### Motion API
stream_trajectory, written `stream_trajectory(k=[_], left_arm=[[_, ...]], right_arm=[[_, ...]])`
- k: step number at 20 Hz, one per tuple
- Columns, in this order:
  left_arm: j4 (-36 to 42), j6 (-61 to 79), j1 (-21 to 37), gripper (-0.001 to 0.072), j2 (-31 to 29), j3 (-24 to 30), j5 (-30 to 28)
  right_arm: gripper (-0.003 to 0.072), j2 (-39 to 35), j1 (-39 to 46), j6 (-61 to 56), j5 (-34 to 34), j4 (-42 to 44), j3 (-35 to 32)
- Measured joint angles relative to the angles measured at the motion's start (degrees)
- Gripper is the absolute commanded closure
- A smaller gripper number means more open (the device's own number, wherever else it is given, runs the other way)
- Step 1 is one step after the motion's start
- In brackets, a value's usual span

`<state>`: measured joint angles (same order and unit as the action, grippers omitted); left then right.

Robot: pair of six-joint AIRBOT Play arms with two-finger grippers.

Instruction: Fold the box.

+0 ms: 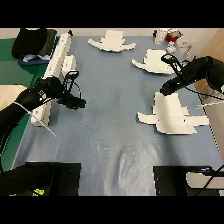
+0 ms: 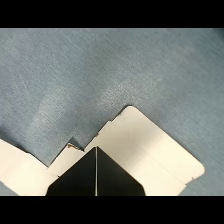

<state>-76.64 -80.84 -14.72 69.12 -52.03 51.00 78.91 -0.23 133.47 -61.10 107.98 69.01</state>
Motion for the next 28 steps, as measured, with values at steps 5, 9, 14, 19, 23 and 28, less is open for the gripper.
stream_trajectory(k=[5, 9, 14, 19, 23, 28], left_arm=[[0.0, 0.0, 0.0, 0.0696, 0.0, 0.0, 0.0], [0.0, 0.0, 0.0, 0.0696, 0.0, 0.0, 0.0], [0.0, 0.0, 0.0, 0.0696, 0.0, 0.0, 0.0], [0.0, 0.0, 0.0, 0.0696, 0.0, 0.0, 0.0], [0.0, 0.0, 0.0, 0.0696, 0.0, 0.0, 0.0], [0.7, 0.0, 0.0, 0.0696, 0.0, 0.0, -0.1]], right_arm=[[0.0682, 0.0, 0.0, 0.0, 0.0, 0.0, 0.0], [0.0682, 0.0, 0.0, 0.0, 0.0, 0.0, 0.0], [0.0682, 0.0, 0.0, 0.0, 0.0, 0.0, 0.0], [0.0682, 0.0, 0.0, 0.1, 0.4, 0.0, 0.0], [0.0681, 0.0, 0.0, -1.2, 0.2, 1.5, 0.0], [0.0680, 0.0, -0.2, -16.3, -3.1, 5.0, 0.0]])
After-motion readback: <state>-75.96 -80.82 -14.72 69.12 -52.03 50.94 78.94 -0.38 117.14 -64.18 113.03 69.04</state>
